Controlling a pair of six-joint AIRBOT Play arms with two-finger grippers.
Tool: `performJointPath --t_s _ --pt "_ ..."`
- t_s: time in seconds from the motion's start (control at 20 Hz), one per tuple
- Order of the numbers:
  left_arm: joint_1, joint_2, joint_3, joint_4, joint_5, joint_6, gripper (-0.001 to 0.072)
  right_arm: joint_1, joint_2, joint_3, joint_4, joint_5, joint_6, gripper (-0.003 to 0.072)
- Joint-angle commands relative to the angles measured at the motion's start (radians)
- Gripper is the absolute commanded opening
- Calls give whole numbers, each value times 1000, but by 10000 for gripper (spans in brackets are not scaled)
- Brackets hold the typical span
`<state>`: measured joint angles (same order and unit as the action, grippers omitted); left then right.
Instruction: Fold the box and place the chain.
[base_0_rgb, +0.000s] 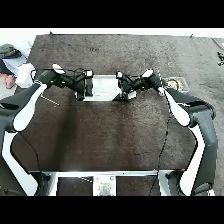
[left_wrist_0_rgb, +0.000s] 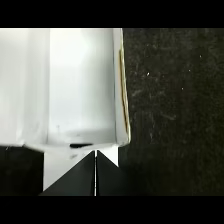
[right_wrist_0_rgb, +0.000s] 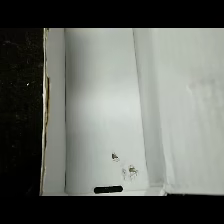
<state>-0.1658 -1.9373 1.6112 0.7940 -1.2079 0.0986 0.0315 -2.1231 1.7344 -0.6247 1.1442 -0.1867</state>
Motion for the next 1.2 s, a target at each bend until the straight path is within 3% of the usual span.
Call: performJointPath --t_s 0.0,0.1,0.4,0.6,0.8,1.15 --pt "34 41 1 11 -47 -94 11 1 0 0 0 0 0 355" --pt "51 82 0 19 -71 -168 9 1 0 0 0 1 0 355" --pt "153 197 -10 21 -16 -602 7 1 0 0 0 0 0 355" --pt "233 200 -100 18 6 -892 8 1 0 0 0 0 0 355" --pt "261 200 -218 -13 74 -963 10 1 0 0 0 0 0 355" --pt "261 134 -233 -98 72 -1036 10 1 0 0 0 0 0 355"
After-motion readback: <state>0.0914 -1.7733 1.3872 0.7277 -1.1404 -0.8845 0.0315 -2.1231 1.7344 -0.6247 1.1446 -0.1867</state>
